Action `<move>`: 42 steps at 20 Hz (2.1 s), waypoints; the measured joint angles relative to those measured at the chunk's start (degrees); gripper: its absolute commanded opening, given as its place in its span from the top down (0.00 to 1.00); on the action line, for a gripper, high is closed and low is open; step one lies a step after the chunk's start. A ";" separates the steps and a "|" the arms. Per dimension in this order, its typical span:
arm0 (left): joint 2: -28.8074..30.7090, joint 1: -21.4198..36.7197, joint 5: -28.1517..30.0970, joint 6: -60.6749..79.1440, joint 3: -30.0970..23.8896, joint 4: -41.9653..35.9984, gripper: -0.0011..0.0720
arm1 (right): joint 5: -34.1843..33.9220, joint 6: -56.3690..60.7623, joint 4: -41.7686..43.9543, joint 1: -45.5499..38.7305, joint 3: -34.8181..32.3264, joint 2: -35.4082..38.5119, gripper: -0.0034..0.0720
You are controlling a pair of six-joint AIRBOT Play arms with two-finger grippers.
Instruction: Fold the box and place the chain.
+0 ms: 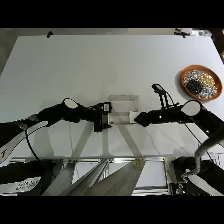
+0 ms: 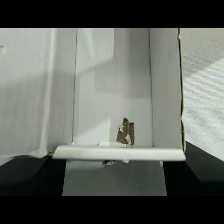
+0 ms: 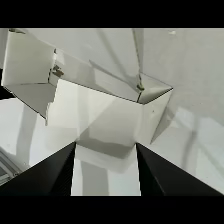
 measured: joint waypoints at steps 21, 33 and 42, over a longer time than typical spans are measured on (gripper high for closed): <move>0.00 0.00 0.00 0.00 0.00 0.00 0.70 | -3.56 37.83 -27.21 16.55 10.99 -10.25 0.37; 0.00 0.00 0.00 0.00 0.00 0.00 0.70 | 1.25 60.04 -37.55 21.84 17.73 -17.05 0.37; 0.00 0.00 0.00 0.00 0.00 0.00 0.70 | 5.66 71.60 -42.88 24.72 20.04 -21.66 0.75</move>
